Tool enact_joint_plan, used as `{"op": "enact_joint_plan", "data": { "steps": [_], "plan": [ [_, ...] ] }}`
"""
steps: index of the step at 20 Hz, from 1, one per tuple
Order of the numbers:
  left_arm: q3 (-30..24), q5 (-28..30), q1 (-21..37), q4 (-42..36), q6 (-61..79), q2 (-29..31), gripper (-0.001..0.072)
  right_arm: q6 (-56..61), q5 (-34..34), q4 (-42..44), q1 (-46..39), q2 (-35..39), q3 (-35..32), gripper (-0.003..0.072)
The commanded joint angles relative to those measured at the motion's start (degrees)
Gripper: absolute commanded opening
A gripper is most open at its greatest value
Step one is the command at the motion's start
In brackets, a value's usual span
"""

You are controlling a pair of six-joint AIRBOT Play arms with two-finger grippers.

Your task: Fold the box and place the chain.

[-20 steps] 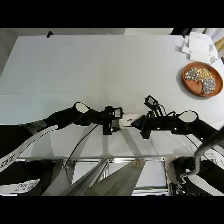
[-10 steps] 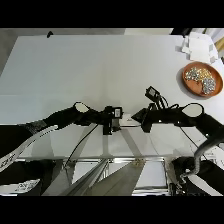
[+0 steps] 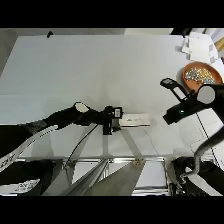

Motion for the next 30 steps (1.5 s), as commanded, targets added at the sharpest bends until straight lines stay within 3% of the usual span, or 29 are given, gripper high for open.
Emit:
{"op": "enact_joint_plan", "data": {
  "steps": [1, 4, 8, 9, 10, 15, 17, 20, 24, 27, 30],
  "plan": [
    [-0.02, 0.02, 0.0, 0.04, 0.02, 0.0, 0.0069, 7.02, 10.99, -7.76, -9.92, -1.09, 0.57, 0.001],
    [-0.02, 0.0, 0.0, 0.04, 0.02, 0.0, 0.0069, 7.02, 10.16, -6.64, -17.16, -1.11, 0.22, 0.001],
    [0.0, 0.04, 0.0, 0.04, 0.04, 0.02, 0.0064, 7.02, 10.16, -5.64, -19.8, -1.09, 0.22, 0.0011],
    [0.0, 0.07, 0.09, 0.04, 0.04, 0.13, 0.0008, 7.02, 9.97, -4.61, -19.8, -1.09, 0.22, 0.0011],
    [0.0, 0.07, 0.39, 0.07, 0.0, 0.52, 0.0005, 7.02, 9.55, -3.43, -19.8, -1.09, 0.22, 0.0011],
    [0.0, 1.29, 4.94, 1.14, -9.73, 9.25, 0.0002, 6.99, 7.17, 2.23, -19.8, -1.09, 0.22, 0.0011],
    [0.0, 1.57, 9.44, 6.01, -19.74, 14.45, 0.0001, 6.95, 7.17, 2.29, -19.8, -1.09, 0.22, 0.0011],
    [0.0, 1.31, 18.32, 21.35, -36.65, 22.95, 0.0001, 6.91, 6.64, 2.29, -19.8, -1.09, 0.22, 0.0011],
    [-0.02, -4.15, 34.34, 37.55, -55.34, 33.22, 0.0001, 6.75, 5.2, 2.32, -19.8, -1.09, 0.22, 0.0011],
    [-0.02, -9.53, 48.94, 40.85, -58.31, 37.2, 0.0001, 6.75, 3.65, 2.34, -19.8, -1.09, 0.22, 0.0011],
    [-0.85, -9.62, 61.13, 41.16, -62.03, 37.24, 0.0, 6.69, 2.49, 2.34, -19.8, -1.09, 0.22, 0.0011]
  ]
}}
